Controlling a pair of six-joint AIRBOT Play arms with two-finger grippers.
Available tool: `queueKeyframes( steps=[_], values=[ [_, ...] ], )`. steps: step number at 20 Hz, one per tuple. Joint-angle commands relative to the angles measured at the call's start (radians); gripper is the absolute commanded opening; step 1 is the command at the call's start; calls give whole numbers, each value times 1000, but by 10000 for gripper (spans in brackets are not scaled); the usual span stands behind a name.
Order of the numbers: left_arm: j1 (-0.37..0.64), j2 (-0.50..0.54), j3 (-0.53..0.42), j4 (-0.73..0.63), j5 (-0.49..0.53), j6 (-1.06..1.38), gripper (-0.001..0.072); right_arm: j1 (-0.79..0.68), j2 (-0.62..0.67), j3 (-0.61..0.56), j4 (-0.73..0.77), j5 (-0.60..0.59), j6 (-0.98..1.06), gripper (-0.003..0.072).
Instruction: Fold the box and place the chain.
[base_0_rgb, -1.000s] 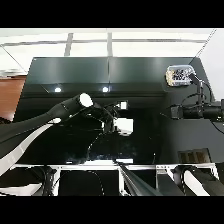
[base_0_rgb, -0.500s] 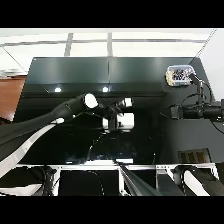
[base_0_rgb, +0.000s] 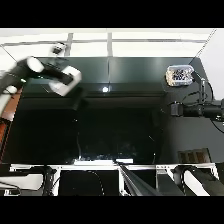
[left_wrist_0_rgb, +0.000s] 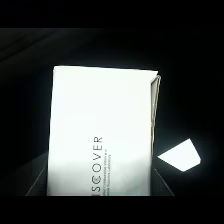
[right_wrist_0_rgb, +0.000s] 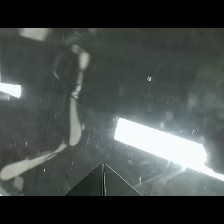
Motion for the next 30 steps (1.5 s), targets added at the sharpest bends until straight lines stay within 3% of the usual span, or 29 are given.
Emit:
queueKeyframes(
  steps=[1,7,9,11,12,13,17,18,19,20,21,23,24,27,30],
  values=[
    [246,-130,204,64,-48,-175,276,18,1,0,40,-88,6,14],
    [336,-462,595,140,-167,-219,290,50,0,0,46,-156,77,14],
    [330,-541,672,137,-195,-219,290,50,0,0,47,-176,99,14],
    [312,-569,687,137,-160,-220,291,50,0,0,48,-180,111,14],
    [300,-568,690,138,-140,-220,422,50,0,0,48,-179,111,14],
    [288,-563,708,144,-138,-221,708,50,0,0,54,-179,111,14],
    [249,-441,771,184,-180,-247,705,81,0,0,76,-216,111,14],
    [240,-389,771,182,-198,-271,681,118,0,0,75,-265,110,14],
    [229,-337,766,176,-236,-322,532,161,-2,0,67,-330,109,14],
    [220,-290,754,139,-297,-357,144,206,-7,0,56,-399,110,14],
    [213,-241,723,69,-359,-353,23,247,-15,0,34,-455,110,14],
    [186,-125,587,-91,-438,-330,22,315,-33,0,-85,-536,110,14],
    [160,-54,488,-141,-422,-305,22,338,-42,0,-193,-560,110,14],
    [36,264,22,-157,-165,-268,22,343,-59,-1,-405,-553,111,14],
    [-58,573,-461,-145,88,-267,23,338,-58,0,-418,-553,110,14]
  ],
)
